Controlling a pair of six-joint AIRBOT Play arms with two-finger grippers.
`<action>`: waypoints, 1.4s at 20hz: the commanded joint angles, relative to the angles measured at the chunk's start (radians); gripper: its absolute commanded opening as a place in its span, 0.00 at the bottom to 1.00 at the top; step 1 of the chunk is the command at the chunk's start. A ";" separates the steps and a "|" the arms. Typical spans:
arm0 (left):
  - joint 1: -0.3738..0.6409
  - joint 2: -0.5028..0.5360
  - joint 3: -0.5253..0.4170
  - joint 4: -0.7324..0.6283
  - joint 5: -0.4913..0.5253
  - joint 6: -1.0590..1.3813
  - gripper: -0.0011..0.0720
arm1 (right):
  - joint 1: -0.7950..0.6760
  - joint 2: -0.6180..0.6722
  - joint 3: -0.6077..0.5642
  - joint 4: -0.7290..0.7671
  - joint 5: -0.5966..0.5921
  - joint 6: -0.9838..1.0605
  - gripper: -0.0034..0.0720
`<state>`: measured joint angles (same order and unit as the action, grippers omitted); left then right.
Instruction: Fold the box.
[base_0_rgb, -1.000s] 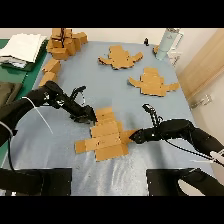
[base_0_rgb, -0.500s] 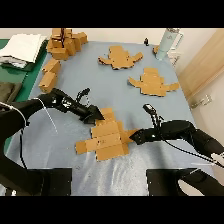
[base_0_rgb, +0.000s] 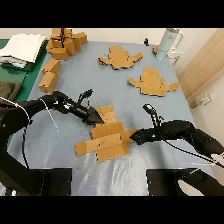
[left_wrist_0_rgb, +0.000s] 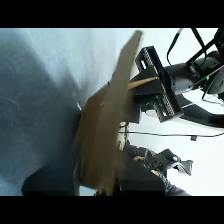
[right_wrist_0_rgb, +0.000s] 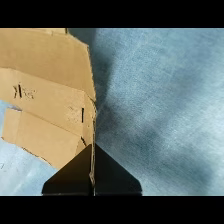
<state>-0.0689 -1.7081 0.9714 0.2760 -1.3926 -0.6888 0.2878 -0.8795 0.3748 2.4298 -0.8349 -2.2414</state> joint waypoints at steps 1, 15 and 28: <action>0.001 -0.002 0.000 0.016 -0.013 0.013 0.31 | 0.001 0.001 0.000 -0.003 -0.002 0.000 0.05; -0.064 0.062 0.028 -0.040 0.048 0.215 0.03 | -0.047 0.001 0.047 -0.141 0.077 0.185 0.49; -0.368 0.195 -0.002 -0.005 0.406 0.622 0.03 | -0.211 0.000 0.266 -0.361 0.061 0.525 0.15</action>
<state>-0.3885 -1.5188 0.9794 0.2508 -1.0740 -0.1528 0.0853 -0.8791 0.6273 2.0613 -0.7788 -1.7420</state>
